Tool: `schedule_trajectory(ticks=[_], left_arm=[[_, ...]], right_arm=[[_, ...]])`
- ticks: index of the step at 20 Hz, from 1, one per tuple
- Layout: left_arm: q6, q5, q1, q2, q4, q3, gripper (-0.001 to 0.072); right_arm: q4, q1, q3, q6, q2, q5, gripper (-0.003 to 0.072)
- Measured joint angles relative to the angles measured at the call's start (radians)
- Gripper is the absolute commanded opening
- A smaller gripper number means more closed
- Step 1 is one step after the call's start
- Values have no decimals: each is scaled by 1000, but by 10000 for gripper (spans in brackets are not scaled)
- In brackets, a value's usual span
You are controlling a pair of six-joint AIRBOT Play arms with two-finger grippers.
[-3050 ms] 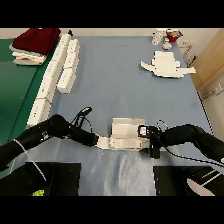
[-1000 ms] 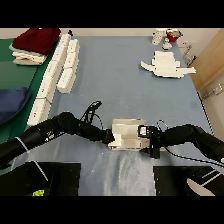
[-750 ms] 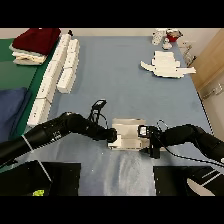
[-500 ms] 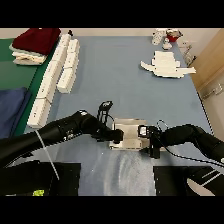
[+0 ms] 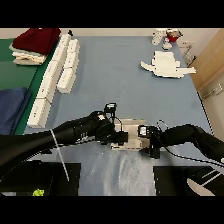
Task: Fold the box.
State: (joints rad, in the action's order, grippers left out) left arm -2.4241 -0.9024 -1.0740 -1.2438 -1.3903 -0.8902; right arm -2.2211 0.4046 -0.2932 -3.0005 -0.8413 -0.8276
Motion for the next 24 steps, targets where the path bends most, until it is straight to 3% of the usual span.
schedule_trajectory(ticks=[5,13,14,15,16,23,24], left_arm=[[-116,-105,-44,-85,-109,-81,445],[-177,-148,-70,-166,-154,-130,442],[-180,-149,-70,-168,-156,-131,275],[-182,-148,-70,-170,-158,-132,20],[-183,-166,-71,-171,-166,-132,12],[-186,-159,-73,-173,-172,-133,29],[-187,-158,-73,-173,-171,-133,301]], right_arm=[[0,0,0,0,0,0,509],[0,0,0,0,0,0,509],[0,0,0,0,0,0,509],[-2,0,0,0,0,0,509],[-1,0,0,0,0,0,509],[0,0,0,0,0,0,509],[0,0,0,0,0,0,508]])
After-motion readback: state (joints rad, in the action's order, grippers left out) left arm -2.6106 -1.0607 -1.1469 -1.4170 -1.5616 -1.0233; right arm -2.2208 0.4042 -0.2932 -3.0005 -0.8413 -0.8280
